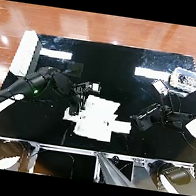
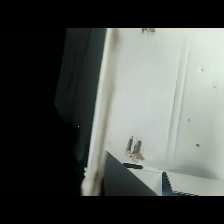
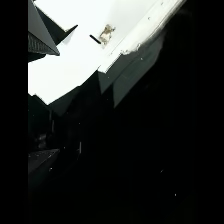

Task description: Fold the box and place the chain.

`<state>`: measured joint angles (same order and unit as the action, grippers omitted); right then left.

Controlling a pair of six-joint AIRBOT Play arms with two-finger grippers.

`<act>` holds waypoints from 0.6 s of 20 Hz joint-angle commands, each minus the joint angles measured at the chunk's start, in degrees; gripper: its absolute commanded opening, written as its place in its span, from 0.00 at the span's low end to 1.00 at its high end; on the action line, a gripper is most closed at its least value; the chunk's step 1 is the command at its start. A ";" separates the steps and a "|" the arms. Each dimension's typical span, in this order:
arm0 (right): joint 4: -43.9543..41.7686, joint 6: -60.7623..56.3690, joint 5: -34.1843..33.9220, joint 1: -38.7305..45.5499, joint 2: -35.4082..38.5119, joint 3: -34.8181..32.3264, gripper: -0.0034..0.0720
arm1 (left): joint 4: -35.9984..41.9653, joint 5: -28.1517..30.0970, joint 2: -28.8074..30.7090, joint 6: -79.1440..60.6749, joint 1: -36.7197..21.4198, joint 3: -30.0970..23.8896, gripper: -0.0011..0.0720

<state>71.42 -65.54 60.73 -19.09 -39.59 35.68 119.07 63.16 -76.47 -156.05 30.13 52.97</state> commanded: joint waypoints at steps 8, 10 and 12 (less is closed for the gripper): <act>2.75 0.37 -0.96 0.04 0.00 0.02 0.99 | 0.33 -12.72 2.62 4.39 0.92 -5.38 0.04; 2.80 2.80 -1.95 0.04 0.00 0.02 0.99 | 2.64 -15.10 2.64 4.39 0.55 -5.42 0.04; 2.80 4.96 -2.43 0.04 0.00 0.02 0.99 | 4.39 -15.45 2.67 4.35 -1.01 -5.57 0.05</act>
